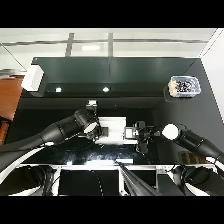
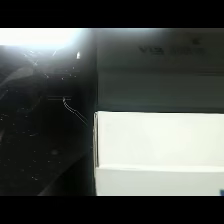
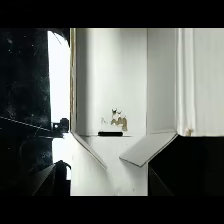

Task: Fold the box and place the chain.

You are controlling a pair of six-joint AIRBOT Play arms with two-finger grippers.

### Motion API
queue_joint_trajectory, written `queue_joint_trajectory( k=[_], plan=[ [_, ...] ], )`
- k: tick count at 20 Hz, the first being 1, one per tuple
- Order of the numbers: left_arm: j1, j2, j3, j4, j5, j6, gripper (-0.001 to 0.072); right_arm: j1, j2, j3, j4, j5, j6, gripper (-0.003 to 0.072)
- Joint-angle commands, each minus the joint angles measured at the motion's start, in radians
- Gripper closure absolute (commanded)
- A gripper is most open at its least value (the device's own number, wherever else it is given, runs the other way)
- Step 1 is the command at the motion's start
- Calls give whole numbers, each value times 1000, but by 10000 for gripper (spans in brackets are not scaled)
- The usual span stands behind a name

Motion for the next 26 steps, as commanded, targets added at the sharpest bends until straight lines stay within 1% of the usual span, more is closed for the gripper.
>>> queue_joint_trajectory(
  k=[1, 4, 7, 8, 9, 13, 19, 26],
  plan=[
    [3, 1, -10, 27, 7, -1, 684, 0, 6, 0, -2, -27, 10, -22],
    [3, 1, -13, 29, 13, 0, 684, 0, 2, 0, 71, -70, 9, -22],
    [3, 1, -12, 29, 15, 0, 684, 3, -14, 0, 84, -86, 8, -17],
    [3, 1, -12, 29, 14, 0, 684, 3, -21, 0, 84, -85, 9, 134],
    [3, 1, -13, 29, 14, 0, 684, 6, -23, 0, 84, -85, 9, 210],
    [3, 1, -12, 29, 18, 0, 684, 12, -23, 0, 95, -85, 9, 212],
    [2, 1, -12, 29, 18, 0, 684, 12, -35, 0, 215, -100, 8, 213],
    [2, 1, -12, 27, 18, 0, 684, 12, -44, 0, 227, -71, 10, 213]
  ],
)
